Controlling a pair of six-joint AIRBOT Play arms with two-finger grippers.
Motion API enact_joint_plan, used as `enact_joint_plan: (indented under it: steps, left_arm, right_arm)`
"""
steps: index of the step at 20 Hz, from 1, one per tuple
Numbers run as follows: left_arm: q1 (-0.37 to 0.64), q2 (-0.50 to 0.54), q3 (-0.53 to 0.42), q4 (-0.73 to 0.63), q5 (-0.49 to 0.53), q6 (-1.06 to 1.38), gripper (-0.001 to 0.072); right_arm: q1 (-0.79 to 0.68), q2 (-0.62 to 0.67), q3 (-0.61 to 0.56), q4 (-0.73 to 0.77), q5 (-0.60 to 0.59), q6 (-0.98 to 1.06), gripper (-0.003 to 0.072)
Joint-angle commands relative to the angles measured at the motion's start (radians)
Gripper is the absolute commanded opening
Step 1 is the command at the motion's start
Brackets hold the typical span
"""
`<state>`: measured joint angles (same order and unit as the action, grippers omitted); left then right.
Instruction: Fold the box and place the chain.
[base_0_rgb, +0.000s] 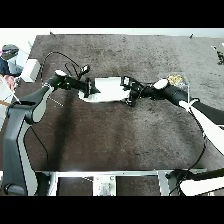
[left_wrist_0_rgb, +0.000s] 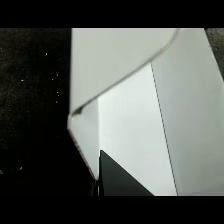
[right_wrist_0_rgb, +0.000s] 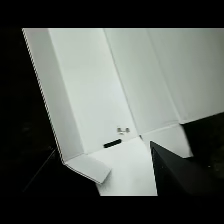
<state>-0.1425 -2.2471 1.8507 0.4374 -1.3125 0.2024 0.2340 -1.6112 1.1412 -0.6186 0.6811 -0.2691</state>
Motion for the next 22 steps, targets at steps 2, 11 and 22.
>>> enact_joint_plan:
  steps: [2, 11, 22]
  left_arm:
    - [0.000, -0.001, 0.000, 0.001, 0.000, 0.001, 0.0013]
    - [0.000, -0.001, 0.000, 0.001, 0.000, 0.001, 0.0013]
    - [0.000, -0.001, 0.000, 0.001, 0.001, 0.001, 0.0013]
  right_arm:
    - [-0.018, -0.060, 0.098, 0.001, 0.071, 0.012, 0.0646]
    - [-0.062, -0.185, 0.275, -0.006, 0.209, 0.016, 0.0687]
    - [-0.097, -0.362, 0.490, -0.006, 0.473, 0.040, 0.0686]
